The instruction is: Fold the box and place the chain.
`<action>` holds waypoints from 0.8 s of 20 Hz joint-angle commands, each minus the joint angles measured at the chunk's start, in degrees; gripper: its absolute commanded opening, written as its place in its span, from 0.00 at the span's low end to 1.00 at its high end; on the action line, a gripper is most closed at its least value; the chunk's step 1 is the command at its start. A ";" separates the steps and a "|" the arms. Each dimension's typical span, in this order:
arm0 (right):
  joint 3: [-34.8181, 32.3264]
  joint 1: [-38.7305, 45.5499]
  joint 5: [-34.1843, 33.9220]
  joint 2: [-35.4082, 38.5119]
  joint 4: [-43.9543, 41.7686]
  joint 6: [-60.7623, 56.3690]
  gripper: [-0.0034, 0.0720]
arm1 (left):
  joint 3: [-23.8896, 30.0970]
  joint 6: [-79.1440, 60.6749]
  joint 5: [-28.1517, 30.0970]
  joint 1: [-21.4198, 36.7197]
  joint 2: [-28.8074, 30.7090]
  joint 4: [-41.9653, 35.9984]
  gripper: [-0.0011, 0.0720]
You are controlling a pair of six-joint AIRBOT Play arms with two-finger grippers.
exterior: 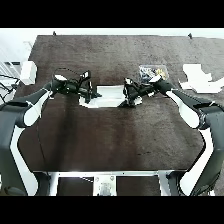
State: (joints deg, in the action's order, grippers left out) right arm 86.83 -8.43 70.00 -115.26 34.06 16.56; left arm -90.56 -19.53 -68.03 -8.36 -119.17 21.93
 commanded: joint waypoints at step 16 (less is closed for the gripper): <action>0.00 -0.07 0.00 -0.02 -0.02 0.00 0.81 | -1.81 1.73 -6.62 7.26 4.66 1.70 0.48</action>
State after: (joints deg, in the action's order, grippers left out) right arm 86.83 -8.49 69.95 -115.26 34.06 16.58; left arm -92.29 -18.90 -72.03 -4.16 -115.55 23.35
